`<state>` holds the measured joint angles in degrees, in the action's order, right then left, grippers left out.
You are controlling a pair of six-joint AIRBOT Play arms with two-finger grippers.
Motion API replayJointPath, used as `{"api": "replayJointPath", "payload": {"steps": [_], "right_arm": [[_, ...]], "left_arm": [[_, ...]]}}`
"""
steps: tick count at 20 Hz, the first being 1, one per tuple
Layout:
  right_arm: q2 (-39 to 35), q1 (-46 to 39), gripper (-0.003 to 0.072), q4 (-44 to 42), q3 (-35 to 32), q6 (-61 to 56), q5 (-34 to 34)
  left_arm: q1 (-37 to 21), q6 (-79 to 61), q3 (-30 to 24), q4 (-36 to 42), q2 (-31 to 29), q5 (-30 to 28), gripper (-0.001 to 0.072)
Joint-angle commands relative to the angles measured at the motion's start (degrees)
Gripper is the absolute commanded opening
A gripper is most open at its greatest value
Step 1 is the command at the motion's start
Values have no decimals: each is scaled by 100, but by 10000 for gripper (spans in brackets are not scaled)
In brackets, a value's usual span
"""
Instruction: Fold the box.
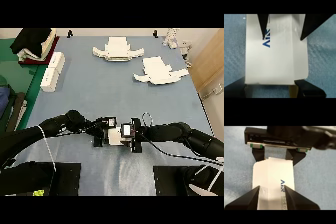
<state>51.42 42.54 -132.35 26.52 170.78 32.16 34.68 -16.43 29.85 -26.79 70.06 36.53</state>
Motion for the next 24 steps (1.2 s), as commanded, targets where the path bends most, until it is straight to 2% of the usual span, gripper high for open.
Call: {"api": "replayJointPath", "payload": {"steps": [1, 20, 21, 22, 24], "right_arm": [[-52, 151, 490, 245, 20, 138, -175], [-326, 212, 485, 756, 76, 136, -903], [-317, 205, 468, 758, 72, 133, -901], [-315, 205, 414, 756, 63, 127, -896], [-315, 208, 406, 754, 59, 66, -809]], "left_arm": [[-4, -2, 4, -2, 2, 0, 458], [-4, -2, 4, -2, 2, -2, 458], [-4, -2, 4, -2, 2, -2, 459], [-4, -2, 4, -2, 2, -2, 459], [-4, -2, 4, -2, 2, -2, 458]]}}
